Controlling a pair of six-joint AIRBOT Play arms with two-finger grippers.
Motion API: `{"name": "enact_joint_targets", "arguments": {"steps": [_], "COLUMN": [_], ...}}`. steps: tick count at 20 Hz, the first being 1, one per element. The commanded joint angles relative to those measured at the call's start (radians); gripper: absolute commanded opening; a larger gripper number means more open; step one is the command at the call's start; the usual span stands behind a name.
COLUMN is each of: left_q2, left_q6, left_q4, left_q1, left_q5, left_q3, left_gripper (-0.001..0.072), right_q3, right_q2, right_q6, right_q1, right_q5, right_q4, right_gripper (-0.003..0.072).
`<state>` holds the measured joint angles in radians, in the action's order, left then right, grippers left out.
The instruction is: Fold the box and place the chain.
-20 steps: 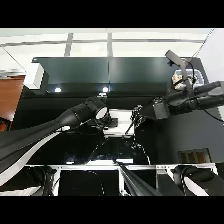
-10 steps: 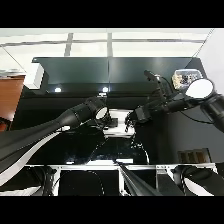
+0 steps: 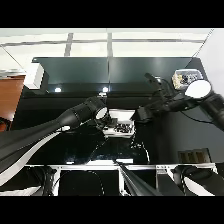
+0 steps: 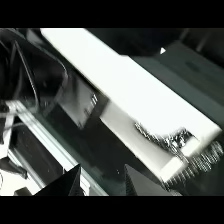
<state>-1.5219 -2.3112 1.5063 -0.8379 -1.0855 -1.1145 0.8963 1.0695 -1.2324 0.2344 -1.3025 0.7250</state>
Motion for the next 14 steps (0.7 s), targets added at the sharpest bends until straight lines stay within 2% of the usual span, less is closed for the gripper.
{"name": "enact_joint_targets", "arguments": {"steps": [1, 3, 5, 6, 7, 9, 11, 14], "left_q2": [0.001, 0.001, 0.001, 0.001, 0.001, 0.001, 0.001, 0.001], "left_q6": [0.000, 0.000, 0.000, 0.000, 0.000, 0.000, 0.000, 0.000], "left_q4": [0.000, 0.000, 0.000, 0.000, 0.000, 0.000, 0.000, 0.000], "left_q1": [0.001, 0.001, 0.001, 0.001, 0.000, 0.000, 0.000, 0.000], "left_q5": [0.000, 0.000, 0.003, 0.003, 0.003, 0.003, 0.003, 0.003], "left_q3": [0.000, 0.000, 0.000, 0.000, 0.000, 0.000, 0.000, 0.000], "left_gripper": [0.0028, 0.0028, 0.0029, 0.0028, 0.0028, 0.0028, 0.0028, 0.0028], "right_q3": [-0.033, -0.148, -0.293, -0.353, -0.397, -0.465, -0.492, -0.492], "right_q2": [-0.117, -0.243, -0.322, -0.326, -0.322, -0.318, -0.309, -0.236], "right_q6": [0.014, 0.091, 0.167, 0.209, 0.283, 0.458, 0.717, 0.951], "right_q1": [-0.124, -0.172, -0.175, -0.166, -0.144, -0.079, 0.013, 0.105], "right_q5": [-0.111, -0.007, 0.135, 0.176, 0.202, 0.267, 0.359, 0.496], "right_q4": [0.154, 0.218, 0.208, 0.198, 0.200, 0.220, 0.212, 0.109], "right_gripper": [0.0336, 0.0337, 0.0341, 0.0632, 0.0720, 0.0720, 0.0720, 0.0720]}}
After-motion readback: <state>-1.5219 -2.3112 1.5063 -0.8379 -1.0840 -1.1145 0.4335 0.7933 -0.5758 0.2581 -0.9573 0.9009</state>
